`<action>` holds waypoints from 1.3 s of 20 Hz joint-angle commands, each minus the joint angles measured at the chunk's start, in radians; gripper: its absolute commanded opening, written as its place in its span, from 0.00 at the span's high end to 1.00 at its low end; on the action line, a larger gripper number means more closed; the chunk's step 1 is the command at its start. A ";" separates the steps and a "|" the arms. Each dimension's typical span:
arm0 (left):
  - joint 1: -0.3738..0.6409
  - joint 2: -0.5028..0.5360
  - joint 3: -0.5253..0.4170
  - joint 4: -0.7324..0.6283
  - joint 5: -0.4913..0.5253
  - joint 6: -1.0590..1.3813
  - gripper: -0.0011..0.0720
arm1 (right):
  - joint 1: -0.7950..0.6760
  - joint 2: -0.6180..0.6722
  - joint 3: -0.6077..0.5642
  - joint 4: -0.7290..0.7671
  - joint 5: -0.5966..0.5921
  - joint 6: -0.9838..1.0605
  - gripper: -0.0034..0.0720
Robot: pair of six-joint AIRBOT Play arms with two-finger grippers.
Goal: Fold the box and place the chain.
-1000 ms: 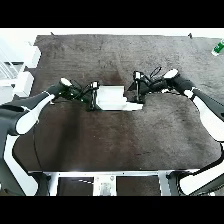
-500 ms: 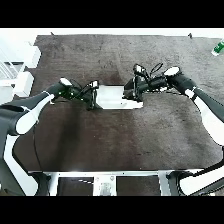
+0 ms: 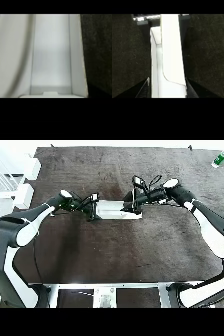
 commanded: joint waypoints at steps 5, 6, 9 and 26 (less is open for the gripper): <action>0.000 -0.001 0.001 0.000 0.013 -0.015 0.34 | 0.009 0.002 0.000 0.001 0.001 0.000 0.27; 0.000 -0.001 0.001 0.000 0.014 -0.020 0.34 | 0.002 0.006 0.004 0.001 0.001 0.000 0.27; 0.000 -0.001 0.001 0.000 0.015 -0.023 0.34 | -0.049 0.040 0.019 0.031 0.002 0.010 0.27; 0.006 -0.004 0.001 0.002 0.040 -0.119 0.35 | 0.008 -0.007 0.005 0.068 0.071 0.041 0.27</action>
